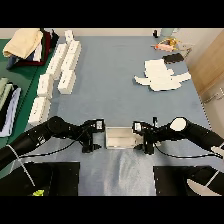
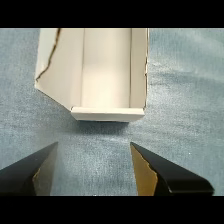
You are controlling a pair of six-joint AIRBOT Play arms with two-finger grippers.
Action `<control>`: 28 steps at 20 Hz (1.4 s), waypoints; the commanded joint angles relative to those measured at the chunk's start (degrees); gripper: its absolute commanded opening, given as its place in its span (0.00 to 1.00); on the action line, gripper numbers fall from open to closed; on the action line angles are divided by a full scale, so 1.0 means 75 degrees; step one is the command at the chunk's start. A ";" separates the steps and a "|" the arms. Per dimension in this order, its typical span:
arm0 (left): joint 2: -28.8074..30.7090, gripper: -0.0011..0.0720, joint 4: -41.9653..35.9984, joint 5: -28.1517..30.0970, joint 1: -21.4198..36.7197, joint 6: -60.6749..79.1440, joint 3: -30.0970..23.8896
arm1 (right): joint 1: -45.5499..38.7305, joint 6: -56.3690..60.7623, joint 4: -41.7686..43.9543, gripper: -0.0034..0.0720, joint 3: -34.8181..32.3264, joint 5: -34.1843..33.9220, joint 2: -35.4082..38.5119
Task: Fold the box.
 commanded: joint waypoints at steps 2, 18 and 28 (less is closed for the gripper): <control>0.0006 0.97 -0.0003 0.0009 0.0003 0.0000 -0.0003 | -0.0003 0.0000 0.0003 0.72 0.0006 0.0000 0.0006; -0.0571 0.97 0.0023 0.0560 -0.0790 0.0055 -0.0003 | -0.0003 0.0000 0.0003 0.72 0.0006 0.0000 0.0006; -0.0845 0.97 -0.0664 0.1320 -0.1046 0.0038 0.0003 | -0.0003 0.0000 0.0003 0.72 0.0006 0.0000 0.0006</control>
